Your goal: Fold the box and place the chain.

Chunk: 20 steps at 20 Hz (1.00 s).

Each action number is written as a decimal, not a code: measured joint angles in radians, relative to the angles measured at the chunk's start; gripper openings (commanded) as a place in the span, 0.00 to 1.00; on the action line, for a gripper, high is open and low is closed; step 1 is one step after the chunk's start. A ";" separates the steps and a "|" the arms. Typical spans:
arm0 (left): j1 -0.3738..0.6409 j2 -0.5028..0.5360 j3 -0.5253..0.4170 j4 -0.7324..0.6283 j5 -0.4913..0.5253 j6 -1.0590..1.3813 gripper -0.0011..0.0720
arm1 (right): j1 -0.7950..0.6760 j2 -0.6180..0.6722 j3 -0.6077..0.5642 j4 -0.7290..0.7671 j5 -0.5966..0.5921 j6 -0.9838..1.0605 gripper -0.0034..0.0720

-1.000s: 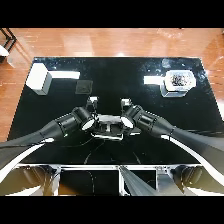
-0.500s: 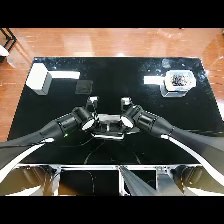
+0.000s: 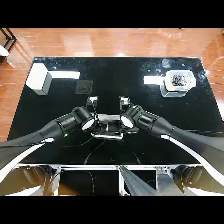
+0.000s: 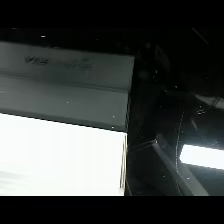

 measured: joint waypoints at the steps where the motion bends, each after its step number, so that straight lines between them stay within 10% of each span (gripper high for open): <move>1: 0.000 0.000 0.000 0.000 0.000 0.000 0.05 | 0.000 0.001 0.002 -0.002 0.003 -0.009 0.40; 9: 0.000 0.000 0.000 -0.002 0.000 0.000 0.05 | 0.001 0.001 0.019 -0.027 0.047 -0.035 0.38; 12: 0.000 0.000 0.000 -0.005 -0.001 0.000 0.05 | 0.003 -0.003 0.021 -0.030 0.059 -0.039 0.12; 16: 0.000 0.000 0.000 -0.005 -0.002 -0.003 0.05 | 0.005 -0.008 0.022 -0.031 0.061 -0.034 0.12; 17: 0.000 0.000 0.000 -0.005 -0.002 -0.003 0.05 | 0.005 -0.009 0.022 -0.031 0.061 -0.035 0.21; 19: 0.000 0.000 0.000 -0.005 -0.002 0.000 0.05 | 0.005 -0.013 0.021 -0.030 0.047 -0.043 0.69; 20: 0.000 0.000 0.000 -0.005 -0.002 0.000 0.05 | 0.006 -0.010 0.021 -0.029 0.051 -0.043 0.72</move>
